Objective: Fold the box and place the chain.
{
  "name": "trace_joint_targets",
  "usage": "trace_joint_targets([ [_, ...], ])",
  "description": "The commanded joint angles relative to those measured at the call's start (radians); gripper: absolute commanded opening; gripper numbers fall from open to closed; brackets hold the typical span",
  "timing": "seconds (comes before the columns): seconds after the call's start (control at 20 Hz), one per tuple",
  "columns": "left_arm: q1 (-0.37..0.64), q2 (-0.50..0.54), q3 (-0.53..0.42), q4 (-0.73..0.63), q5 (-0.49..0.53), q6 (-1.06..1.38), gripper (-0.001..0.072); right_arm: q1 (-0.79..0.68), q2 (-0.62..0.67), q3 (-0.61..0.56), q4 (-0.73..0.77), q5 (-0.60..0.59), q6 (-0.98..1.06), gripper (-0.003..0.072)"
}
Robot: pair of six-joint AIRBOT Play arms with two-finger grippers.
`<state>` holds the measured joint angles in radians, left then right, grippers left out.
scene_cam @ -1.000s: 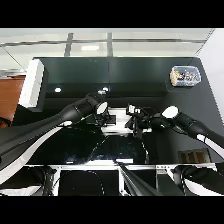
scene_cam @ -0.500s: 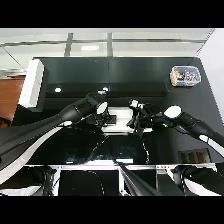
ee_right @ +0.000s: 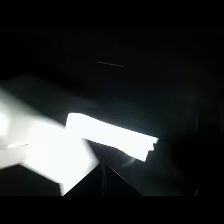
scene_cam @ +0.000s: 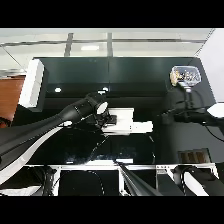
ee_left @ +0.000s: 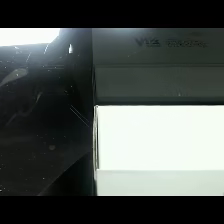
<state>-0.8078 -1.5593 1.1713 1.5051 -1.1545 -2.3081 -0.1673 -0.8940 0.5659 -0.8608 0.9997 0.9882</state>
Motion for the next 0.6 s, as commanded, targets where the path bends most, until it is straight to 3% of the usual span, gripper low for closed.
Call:
trace_joint_targets([
  [0.0, 0.001, 0.0, 0.0, 0.001, 0.001, 0.0, 0.0031, -0.165, -0.006, -0.053, -0.107, -0.032, 0.383, 0.0015],
  [0.1, 0.001, 0.0, 0.0, 0.001, 0.005, 0.0, 0.0031, -0.158, -0.082, -0.097, -0.023, -0.013, 0.387, 0.0015],
  [0.25, 0.001, 0.0, 0.0, 0.001, 0.005, 0.0, 0.003, -0.063, -0.245, -0.097, 0.089, 0.122, 0.248, 0.0015],
  [0.4, 0.001, 0.0, 0.0, 0.001, 0.003, 0.0, 0.0031, 0.051, -0.35, -0.08, 0.254, 0.121, 0.11, 0.0015],
  [0.55, 0.001, 0.0, 0.0, 0.001, -0.005, 0.0, 0.003, 0.14, -0.383, -0.04, 0.318, 0.122, 0.036, 0.0016],
])
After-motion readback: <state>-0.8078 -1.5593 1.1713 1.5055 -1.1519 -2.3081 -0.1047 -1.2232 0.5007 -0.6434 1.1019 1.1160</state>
